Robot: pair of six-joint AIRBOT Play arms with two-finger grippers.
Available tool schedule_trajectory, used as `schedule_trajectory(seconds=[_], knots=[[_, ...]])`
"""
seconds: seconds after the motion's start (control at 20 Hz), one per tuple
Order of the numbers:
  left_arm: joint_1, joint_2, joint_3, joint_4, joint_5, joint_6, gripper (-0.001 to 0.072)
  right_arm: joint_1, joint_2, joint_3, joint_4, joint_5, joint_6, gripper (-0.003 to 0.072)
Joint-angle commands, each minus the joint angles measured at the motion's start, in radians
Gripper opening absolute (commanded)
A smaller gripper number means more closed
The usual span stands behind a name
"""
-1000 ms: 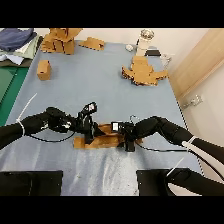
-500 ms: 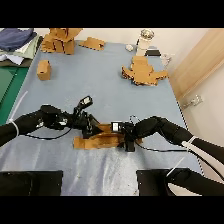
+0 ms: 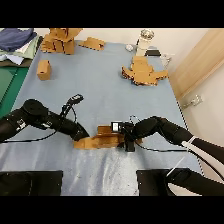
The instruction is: Fold the box.
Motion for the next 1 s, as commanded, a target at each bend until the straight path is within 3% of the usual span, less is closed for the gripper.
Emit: schedule_trajectory(seconds=[0.0,0.2,0.4,0.65,0.95], knots=[[-0.051,0.025,-0.01,-0.004,-0.164,-0.428,0.0012,0.0,0.0,0.0,0.0,0.0,0.0,0.0473],[-0.211,-0.014,-0.023,-0.303,0.138,-0.397,0.0012,0.0,0.0,0.0,0.0,0.0,0.0,0.0473],[-0.222,-0.136,-0.001,-0.533,0.244,-0.247,0.0012,0.0,0.0,0.0,0.0,0.0,0.0,0.0473],[-0.227,-0.188,0.063,-0.479,0.459,-0.251,0.0011,0.0,0.0,0.0,0.0,0.0,0.0,0.0473],[-0.226,-0.244,0.071,-0.138,0.498,-0.505,0.001,0.0,0.0,0.0,0.0,0.0,0.0,0.0473]])
